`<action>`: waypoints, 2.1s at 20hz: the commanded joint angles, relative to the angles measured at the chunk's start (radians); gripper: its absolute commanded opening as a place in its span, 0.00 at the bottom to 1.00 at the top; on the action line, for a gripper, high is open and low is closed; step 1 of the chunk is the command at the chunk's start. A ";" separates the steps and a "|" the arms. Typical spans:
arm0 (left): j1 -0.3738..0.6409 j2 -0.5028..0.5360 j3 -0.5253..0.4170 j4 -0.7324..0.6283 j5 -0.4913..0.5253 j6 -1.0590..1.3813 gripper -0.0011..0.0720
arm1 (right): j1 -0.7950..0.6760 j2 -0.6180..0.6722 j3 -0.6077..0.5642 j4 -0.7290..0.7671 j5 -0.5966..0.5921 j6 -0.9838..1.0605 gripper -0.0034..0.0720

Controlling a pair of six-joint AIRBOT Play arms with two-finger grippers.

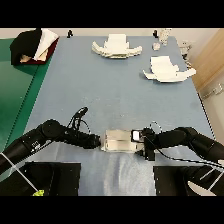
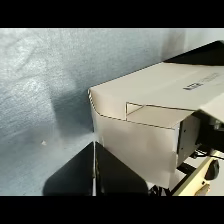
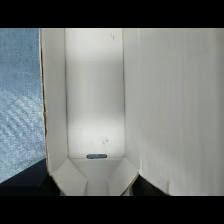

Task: Fold the box.

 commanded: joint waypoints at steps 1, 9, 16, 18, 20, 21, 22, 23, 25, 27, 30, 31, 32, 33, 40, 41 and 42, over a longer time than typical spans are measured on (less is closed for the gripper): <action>0.000 0.000 0.004 -0.021 -0.008 0.000 0.56 | 0.000 -0.001 0.001 0.000 0.000 0.000 0.72; 0.000 -0.001 0.004 -0.050 0.016 0.000 0.56 | 0.000 0.000 0.001 0.000 0.000 0.000 0.72; -0.097 -0.003 0.076 0.049 0.036 -0.192 0.52 | 0.000 0.000 0.001 0.000 0.000 0.000 0.72; -0.172 -0.014 0.119 0.197 0.045 -0.350 0.52 | 0.000 0.000 0.001 0.000 0.000 0.000 0.72; -0.248 -0.041 0.163 0.322 0.045 -0.483 0.52 | 0.000 0.000 0.001 0.000 0.000 0.000 0.72; -0.278 -0.062 0.181 0.369 0.043 -0.543 0.52 | 0.000 0.000 0.001 0.000 0.000 0.000 0.72; -0.309 -0.090 0.201 0.406 0.037 -0.594 0.52 | 0.000 0.000 0.001 0.000 0.000 0.000 0.72; -0.334 -0.119 0.220 0.428 0.036 -0.631 0.51 | 0.000 -0.001 0.001 0.000 0.000 0.000 0.72; -0.381 -0.177 0.267 0.476 0.023 -0.701 0.51 | 0.000 0.000 0.001 0.000 0.000 0.000 0.72; -0.418 -0.229 0.326 0.578 -0.031 -0.803 0.51 | 0.000 -0.001 0.001 0.000 0.000 0.000 0.72; -0.462 -0.301 0.403 0.684 -0.142 -0.921 0.51 | 0.000 0.000 0.001 0.000 0.000 0.000 0.72; -0.476 -0.323 0.424 0.702 -0.161 -0.945 0.51 | 0.000 0.000 0.001 0.000 0.000 0.000 0.72; -0.492 -0.348 0.446 0.726 -0.179 -0.973 0.51 | 0.000 0.000 0.001 0.000 0.000 0.000 0.72; -0.507 -0.373 0.466 0.754 -0.201 -1.003 0.51 | 0.000 0.000 0.001 0.000 0.000 0.000 0.72; -0.549 -0.493 0.548 0.819 -0.262 -1.084 0.50 | 0.000 0.000 0.001 0.000 0.000 0.000 0.72; -0.549 -0.504 0.559 0.826 -0.262 -1.094 0.50 | 0.000 0.000 0.001 0.000 0.000 0.000 0.72; -0.549 -0.514 0.570 0.829 -0.263 -1.094 0.50 | 0.000 0.000 0.001 0.000 0.000 0.000 0.72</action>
